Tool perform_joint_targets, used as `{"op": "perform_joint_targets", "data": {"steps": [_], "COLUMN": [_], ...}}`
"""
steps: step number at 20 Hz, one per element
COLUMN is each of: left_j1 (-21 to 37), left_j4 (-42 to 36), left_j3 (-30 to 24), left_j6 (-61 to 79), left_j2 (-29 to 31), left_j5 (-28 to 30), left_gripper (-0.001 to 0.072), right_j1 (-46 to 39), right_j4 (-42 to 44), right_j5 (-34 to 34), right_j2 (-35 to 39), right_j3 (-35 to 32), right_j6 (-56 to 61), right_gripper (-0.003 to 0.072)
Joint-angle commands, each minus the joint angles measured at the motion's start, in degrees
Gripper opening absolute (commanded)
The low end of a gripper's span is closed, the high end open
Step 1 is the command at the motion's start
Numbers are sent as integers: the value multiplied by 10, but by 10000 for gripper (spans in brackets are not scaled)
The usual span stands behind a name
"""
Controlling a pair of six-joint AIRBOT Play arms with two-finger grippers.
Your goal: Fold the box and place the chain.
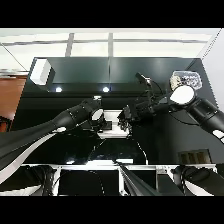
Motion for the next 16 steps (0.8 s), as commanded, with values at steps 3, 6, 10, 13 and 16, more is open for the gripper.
{"op": "perform_joint_targets", "data": {"steps": [3, 6, 10, 13, 16], "left_j1": [0, 0, 0, 0, 0], "left_j4": [0, 0, 0, 0, 0], "left_j3": [0, 0, 0, 0, 0], "left_j6": [1, 1, 1, 1, 1], "left_j2": [0, 0, 0, 0, 0], "left_j5": [-5, -4, -4, -3, -2], "left_gripper": [28, 28, 29, 29, 29], "right_j1": [10, -50, -110, -109, -87], "right_j4": [-5, -9, -181, -204, -204], "right_j5": [-26, 50, 83, 5, -118], "right_j2": [-20, 8, 88, 103, 103], "right_j3": [-22, -12, -37, -125, -213], "right_j6": [-25, -62, -91, -156, -249], "right_gripper": [319, 318, 319, 568, 713]}}
